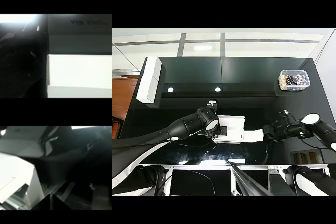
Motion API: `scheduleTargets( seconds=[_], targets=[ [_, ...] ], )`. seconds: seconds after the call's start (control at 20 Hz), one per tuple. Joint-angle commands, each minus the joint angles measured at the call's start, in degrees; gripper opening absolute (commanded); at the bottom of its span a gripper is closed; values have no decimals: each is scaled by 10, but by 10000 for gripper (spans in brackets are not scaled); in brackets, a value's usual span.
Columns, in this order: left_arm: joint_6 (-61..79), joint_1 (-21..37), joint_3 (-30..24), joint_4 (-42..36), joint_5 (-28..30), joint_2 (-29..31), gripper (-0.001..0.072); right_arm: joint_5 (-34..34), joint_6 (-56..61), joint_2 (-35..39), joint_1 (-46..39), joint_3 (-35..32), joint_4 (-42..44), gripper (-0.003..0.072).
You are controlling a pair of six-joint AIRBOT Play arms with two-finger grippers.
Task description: Fold the box and place the chain.
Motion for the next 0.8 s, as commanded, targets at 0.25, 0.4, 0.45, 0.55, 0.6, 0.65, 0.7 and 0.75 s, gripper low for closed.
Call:
scheduleTargets(
  seconds=[0.25, 0.4, 0.45, 0.55, 0.6, 0.65, 0.7, 0.75],
  targets=[
    [1, 0, 0, 0, 0, 0, 32, -15, -56, -16, 65, 9, 85, 614],
    [1, 0, 0, 0, 0, 0, 33, 28, -82, -16, 65, 33, 87, 614],
    [1, 0, 0, 0, 0, 0, 32, 37, -82, -16, 65, 42, 87, 614],
    [1, 0, 0, 0, 0, 0, 32, 38, -82, -16, 75, 52, 91, 614],
    [1, 0, 0, 0, 0, 0, 32, 29, -78, -16, 87, 54, 93, 613],
    [1, 0, 0, 0, 0, 0, 32, 14, -66, -16, 106, 54, 96, 612],
    [1, 0, 0, 0, 0, 0, 32, -3, -51, -16, 127, 56, 92, 595],
    [1, 0, 0, 0, 0, 0, 32, -24, -32, -16, 151, 59, 88, 595]
  ],
)
